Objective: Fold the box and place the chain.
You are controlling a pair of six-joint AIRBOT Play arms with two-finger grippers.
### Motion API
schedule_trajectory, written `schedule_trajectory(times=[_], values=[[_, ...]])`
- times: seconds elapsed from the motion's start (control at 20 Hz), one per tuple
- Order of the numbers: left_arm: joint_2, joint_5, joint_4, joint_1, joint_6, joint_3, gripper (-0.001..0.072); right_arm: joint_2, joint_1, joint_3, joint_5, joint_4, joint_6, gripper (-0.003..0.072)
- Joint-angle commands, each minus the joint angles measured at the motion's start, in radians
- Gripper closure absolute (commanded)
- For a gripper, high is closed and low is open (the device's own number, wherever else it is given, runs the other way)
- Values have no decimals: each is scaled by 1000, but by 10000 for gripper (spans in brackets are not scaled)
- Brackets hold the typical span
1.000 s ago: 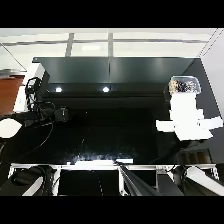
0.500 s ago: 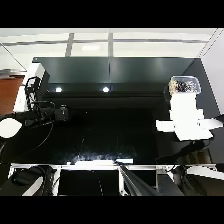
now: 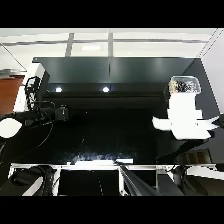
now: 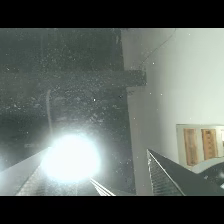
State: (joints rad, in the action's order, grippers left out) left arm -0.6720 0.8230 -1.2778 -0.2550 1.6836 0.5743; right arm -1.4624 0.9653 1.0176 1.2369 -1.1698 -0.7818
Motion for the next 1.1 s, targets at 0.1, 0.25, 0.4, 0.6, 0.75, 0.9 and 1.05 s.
schedule_trajectory(times=[0.1,0.25,0.4,0.6,0.75,0.9,1.05], values=[[0,0,3,0,0,0,7,0,-5,1,60,18,-2,667],[0,0,3,0,0,0,7,4,-6,1,127,115,5,667],[0,0,4,0,0,0,8,25,-37,-2,210,216,34,667],[0,-3,11,0,0,0,7,69,-169,-14,269,259,-28,667],[0,-47,3,0,0,0,8,131,-294,-56,226,341,-78,667],[0,-55,17,0,0,0,8,238,-449,-122,126,408,-109,667],[-21,-53,66,0,0,0,9,385,-610,-190,14,418,-163,667]])
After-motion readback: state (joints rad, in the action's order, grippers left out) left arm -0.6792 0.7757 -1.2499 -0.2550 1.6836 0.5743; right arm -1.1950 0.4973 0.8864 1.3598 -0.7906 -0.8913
